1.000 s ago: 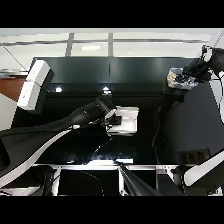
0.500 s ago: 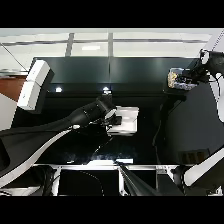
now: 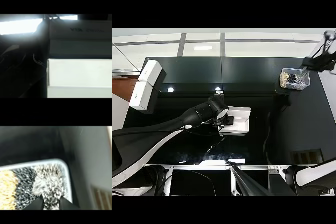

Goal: Fold the box and place the chain.

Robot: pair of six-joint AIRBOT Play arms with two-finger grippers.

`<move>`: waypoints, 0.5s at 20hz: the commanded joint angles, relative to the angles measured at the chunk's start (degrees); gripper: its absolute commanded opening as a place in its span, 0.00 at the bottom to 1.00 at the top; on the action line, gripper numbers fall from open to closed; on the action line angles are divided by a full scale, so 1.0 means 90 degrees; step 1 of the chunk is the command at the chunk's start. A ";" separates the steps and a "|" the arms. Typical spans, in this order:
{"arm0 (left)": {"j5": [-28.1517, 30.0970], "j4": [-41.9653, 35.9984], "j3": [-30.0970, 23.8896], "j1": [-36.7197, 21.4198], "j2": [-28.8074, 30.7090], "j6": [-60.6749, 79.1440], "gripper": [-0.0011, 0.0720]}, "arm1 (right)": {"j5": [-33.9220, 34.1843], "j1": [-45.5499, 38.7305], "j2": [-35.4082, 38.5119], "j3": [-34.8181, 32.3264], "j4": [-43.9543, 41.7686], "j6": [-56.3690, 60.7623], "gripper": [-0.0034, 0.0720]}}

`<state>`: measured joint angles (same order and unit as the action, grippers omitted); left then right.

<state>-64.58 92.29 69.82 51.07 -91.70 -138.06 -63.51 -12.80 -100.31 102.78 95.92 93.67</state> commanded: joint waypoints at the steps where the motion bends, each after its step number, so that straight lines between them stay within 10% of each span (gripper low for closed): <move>1: 0.0000 0.0002 0.0002 -0.0002 -0.0002 0.0002 0.05 | 0.0029 0.0000 0.1042 0.0005 -0.0313 -0.0500 0.08; 10: -0.0058 0.0015 0.0005 -0.0005 -0.0005 0.0010 0.05 | -0.0743 0.0080 0.3762 0.0005 -0.2470 -0.1302 0.08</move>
<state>-64.62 92.49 69.82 51.07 -91.70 -138.02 -68.20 -12.29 -73.23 102.78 81.87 83.81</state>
